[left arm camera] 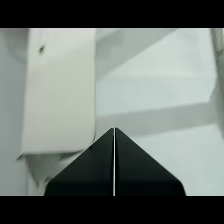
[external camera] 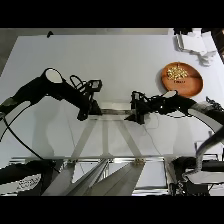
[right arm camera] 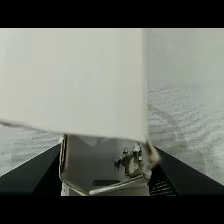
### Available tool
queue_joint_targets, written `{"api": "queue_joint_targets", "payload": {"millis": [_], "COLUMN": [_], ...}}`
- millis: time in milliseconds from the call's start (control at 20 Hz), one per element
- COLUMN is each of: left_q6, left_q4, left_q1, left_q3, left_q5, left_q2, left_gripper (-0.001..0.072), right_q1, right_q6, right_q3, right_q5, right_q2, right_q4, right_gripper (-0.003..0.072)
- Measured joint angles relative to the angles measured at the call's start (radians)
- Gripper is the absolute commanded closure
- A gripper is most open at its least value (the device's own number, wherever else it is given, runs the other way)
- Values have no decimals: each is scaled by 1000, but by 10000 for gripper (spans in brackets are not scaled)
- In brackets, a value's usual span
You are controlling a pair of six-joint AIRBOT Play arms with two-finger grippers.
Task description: Fold the box and place the chain.
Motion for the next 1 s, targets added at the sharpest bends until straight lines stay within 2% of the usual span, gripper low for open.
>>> {"api": "queue_joint_targets", "payload": {"millis": [200,600,850,1000], "left_q6": [-8,-90,-111,-113], "left_q4": [-105,-145,-151,-152], "left_q1": [-3,36,41,55], "left_q3": [0,0,0,0], "left_q5": [92,369,400,389], "left_q2": [-34,-68,-159,-175], "left_gripper": [702,700,700,700], "right_q1": [0,0,0,0], "right_q6": [0,0,1,1], "right_q3": [0,0,0,0], "right_q5": [0,0,1,1], "right_q2": [0,0,0,0], "right_q4": [0,0,2,3], "right_gripper": [238,238,238,238]}}
